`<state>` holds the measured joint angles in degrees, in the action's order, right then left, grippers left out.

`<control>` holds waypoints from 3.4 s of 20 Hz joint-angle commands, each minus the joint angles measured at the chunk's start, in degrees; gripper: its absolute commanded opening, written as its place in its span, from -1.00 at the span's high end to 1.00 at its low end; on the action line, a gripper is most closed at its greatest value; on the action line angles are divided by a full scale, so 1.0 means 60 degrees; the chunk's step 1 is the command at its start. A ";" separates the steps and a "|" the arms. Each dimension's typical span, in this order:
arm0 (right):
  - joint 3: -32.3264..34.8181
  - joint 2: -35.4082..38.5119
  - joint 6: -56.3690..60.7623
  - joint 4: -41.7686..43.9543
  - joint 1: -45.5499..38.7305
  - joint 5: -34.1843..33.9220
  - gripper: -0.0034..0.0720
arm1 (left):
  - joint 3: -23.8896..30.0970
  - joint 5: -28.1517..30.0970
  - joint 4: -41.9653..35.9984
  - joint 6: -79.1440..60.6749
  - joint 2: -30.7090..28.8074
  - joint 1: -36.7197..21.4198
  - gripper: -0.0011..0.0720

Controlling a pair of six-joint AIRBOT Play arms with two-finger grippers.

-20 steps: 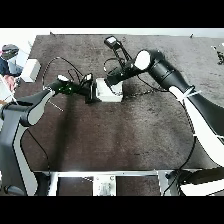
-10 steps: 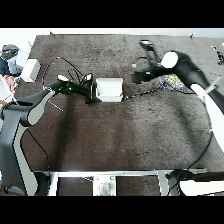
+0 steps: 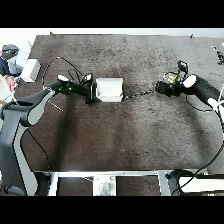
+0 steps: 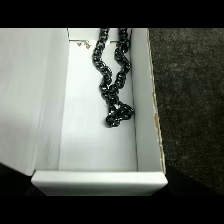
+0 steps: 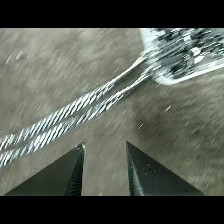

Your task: Fold the box and place the chain.

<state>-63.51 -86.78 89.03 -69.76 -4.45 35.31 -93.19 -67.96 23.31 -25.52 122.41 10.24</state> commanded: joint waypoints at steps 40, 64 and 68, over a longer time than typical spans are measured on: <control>-0.0178 0.3657 -0.2987 0.4601 0.4462 -0.2379 0.88 | 0.0004 0.0004 0.0000 -0.0004 0.0004 0.0000 -0.31; -0.1129 0.1450 -0.3158 0.4146 0.5737 -0.1869 0.88 | 0.0004 0.0004 0.0000 -0.0004 0.0004 0.0000 -0.31; -0.1060 0.0987 -0.3045 0.3803 0.5635 -0.1770 0.85 | 0.0004 0.0004 0.0000 -0.0004 0.0004 0.0000 -0.31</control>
<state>-70.08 -78.94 70.35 -45.34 29.78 23.62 -93.17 -67.94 23.29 -25.54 122.41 10.26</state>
